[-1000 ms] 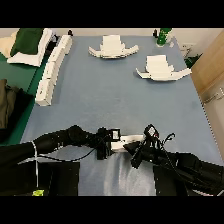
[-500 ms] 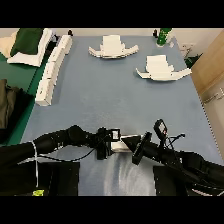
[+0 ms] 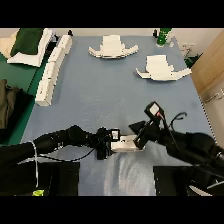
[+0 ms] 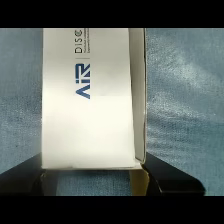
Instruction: Fold the box.
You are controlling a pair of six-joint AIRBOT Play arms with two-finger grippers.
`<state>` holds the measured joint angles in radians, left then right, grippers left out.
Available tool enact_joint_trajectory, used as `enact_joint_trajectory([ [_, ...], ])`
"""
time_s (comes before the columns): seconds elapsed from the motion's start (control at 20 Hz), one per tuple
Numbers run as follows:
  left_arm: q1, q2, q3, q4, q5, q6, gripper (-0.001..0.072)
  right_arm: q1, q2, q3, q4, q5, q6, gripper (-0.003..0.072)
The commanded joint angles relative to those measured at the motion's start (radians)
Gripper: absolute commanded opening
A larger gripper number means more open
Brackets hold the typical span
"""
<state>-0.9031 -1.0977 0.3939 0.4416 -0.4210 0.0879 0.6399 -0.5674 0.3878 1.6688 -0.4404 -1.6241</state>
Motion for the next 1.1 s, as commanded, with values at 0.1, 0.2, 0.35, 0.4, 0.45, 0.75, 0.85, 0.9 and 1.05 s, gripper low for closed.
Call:
enact_joint_trajectory([
  [0.1,0.0,0.0,0.001,0.0,0.0,0.0,0.054,-0.298,-0.241,0.372,-0.151,-0.635,0.165,0.0018],
  [0.2,0.0,0.0,0.001,0.0,0.0,0.0,0.054,-0.346,-0.367,0.459,-0.15,-0.76,0.206,0.0018],
  [0.35,0.0,0.0,0.001,0.0,0.0,0.0,0.054,-0.354,-0.52,0.527,-0.142,-0.835,0.267,0.0018],
  [0.4,0.0,0.0,0.001,0.0,0.0,0.0,0.054,-0.354,-0.558,0.539,-0.132,-0.844,0.287,0.0018],
  [0.45,0.0,0.0,0.001,0.0,0.0,0.0,0.054,-0.354,-0.592,0.544,-0.115,-0.844,0.306,0.0018],
  [0.75,0.0,0.0,0.001,0.0,0.001,0.0,0.054,-0.354,-0.655,0.545,-0.032,-0.843,0.361,0.0017],
  [0.85,0.0,0.0,0.001,0.0,0.002,0.0,0.054,-0.354,-0.655,0.545,-0.031,-0.843,0.361,0.0018],
  [0.9,0.0,0.001,0.003,0.0,0.003,0.002,0.054,-0.354,-0.655,0.545,-0.031,-0.844,0.361,0.0018],
  [1.05,0.02,0.031,0.01,0.017,0.002,-0.068,0.054,-0.354,-0.655,0.545,-0.031,-0.844,0.361,0.0018],
])
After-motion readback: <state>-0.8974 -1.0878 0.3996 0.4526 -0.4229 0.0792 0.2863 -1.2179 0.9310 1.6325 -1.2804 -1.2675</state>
